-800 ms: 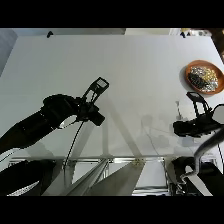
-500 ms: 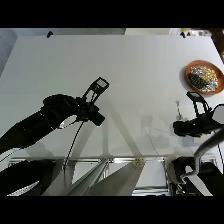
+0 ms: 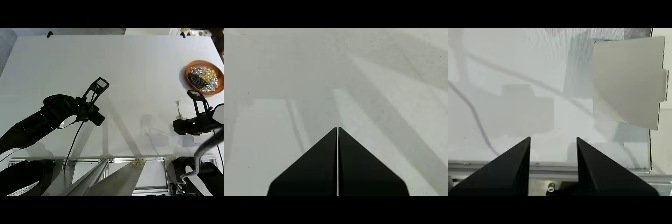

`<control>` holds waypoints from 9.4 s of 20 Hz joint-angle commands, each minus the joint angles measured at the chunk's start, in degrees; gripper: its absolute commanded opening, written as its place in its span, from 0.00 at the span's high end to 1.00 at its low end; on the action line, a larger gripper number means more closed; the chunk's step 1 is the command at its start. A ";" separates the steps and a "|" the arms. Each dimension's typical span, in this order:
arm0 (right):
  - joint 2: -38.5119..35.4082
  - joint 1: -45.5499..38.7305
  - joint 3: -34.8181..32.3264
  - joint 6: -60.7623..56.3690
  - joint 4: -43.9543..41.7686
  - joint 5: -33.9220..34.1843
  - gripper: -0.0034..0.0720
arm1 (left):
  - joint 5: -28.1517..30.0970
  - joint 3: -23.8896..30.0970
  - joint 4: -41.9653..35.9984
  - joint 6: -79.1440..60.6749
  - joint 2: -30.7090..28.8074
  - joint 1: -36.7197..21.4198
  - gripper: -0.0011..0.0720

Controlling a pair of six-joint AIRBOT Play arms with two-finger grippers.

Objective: Fold the box and place the chain.

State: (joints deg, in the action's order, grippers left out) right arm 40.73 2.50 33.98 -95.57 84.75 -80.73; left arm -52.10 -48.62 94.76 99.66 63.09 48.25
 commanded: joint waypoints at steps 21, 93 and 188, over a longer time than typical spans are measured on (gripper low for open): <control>31.85 -28.11 15.91 5.62 42.62 5.03 0.20 | 0.00 0.02 0.02 0.00 0.00 0.04 0.97; -3.80 18.25 -7.80 2.80 -13.27 24.39 0.93 | -13.31 -0.02 -76.32 -86.75 27.12 -31.67 0.04; -10.23 18.25 -3.78 3.02 -5.07 20.31 0.51 | 2.14 -8.17 -53.77 -99.84 27.91 -16.83 0.98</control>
State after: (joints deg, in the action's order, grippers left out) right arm 30.55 20.73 30.20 -92.55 79.68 -60.42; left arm -50.48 -56.77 40.56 -0.16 91.02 31.38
